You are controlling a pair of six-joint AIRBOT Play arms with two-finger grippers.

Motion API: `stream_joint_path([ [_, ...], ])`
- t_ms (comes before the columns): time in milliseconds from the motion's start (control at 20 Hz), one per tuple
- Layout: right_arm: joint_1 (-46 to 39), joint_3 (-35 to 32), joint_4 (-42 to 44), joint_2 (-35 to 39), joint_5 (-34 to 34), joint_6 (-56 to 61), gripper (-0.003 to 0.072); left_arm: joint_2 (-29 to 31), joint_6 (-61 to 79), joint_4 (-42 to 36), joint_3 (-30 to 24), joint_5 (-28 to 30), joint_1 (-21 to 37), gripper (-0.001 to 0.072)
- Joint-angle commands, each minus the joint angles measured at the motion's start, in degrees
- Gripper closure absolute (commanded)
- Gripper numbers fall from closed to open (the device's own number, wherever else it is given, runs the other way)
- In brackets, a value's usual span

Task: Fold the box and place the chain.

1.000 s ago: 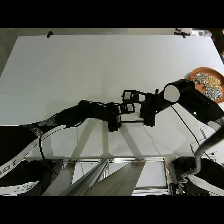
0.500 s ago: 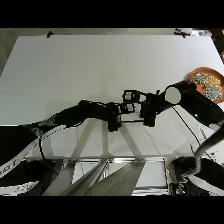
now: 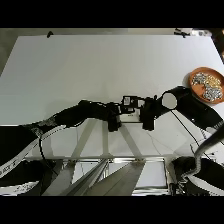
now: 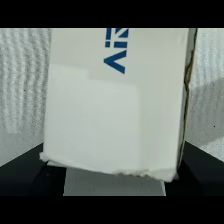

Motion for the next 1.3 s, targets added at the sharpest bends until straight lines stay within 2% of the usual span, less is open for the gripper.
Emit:
stream_joint_path([
  [0, 0.72, -0.17, -0.81, 0.11, -0.13, 0.0, 0.0497, 0.04, -0.09, -0.04, 0.02, 0.04, 0.02, 0.0365],
  [150, 0.7, -0.11, -1.05, 0.46, -0.44, 0.0, 0.0395, 0.04, -0.09, -0.04, 0.0, 0.04, 0.02, 0.0365],
  [350, -0.57, -0.11, -0.42, 2.01, -1.66, 0.02, 0.0388, 0.04, -0.09, -0.04, 0.0, 0.02, 0.02, 0.0365],
  [550, -4.94, -0.09, 2.03, 7.26, -2.84, -0.02, 0.0389, 0.04, -0.09, -0.02, 0.02, 0.02, 0.02, 0.0365],
  [600, -6.12, -0.09, 5.14, 8.74, -2.93, -0.02, 0.0398, 0.04, -0.09, -0.04, 0.02, 0.04, 0.02, 0.0365],
  [650, -7.08, -0.11, 9.97, 9.7, -2.6, -0.02, 0.0467, 0.04, -0.09, -0.04, 0.02, 0.04, 0.02, 0.0365],
  [700, -7.69, -0.13, 16.7, 9.94, -1.7, -0.07, 0.0619, 0.04, -0.09, -0.02, 0.0, 0.02, 0.02, 0.0365],
  [750, -7.74, -0.33, 22.23, 9.62, -1.03, -0.92, 0.0674, 0.04, -0.09, -0.04, 0.02, 0.02, 0.02, 0.0365],
  [850, -7.74, -2.36, 28.74, 8.63, -1.2, -6.51, 0.0673, 0.04, -0.09, -0.04, 0.0, 0.04, 0.02, 0.0365],
  [1100, -8.72, -11.37, 36.35, 6.62, -6.91, -7.87, 0.0673, 0.04, -0.09, -0.04, 0.0, 0.02, 0.02, 0.0365],
  [1250, -10.97, -12.68, 42.58, 5.49, -8.17, -11.17, 0.0673, 0.04, -0.09, -0.04, 0.0, 0.02, 0.02, 0.0365],
])
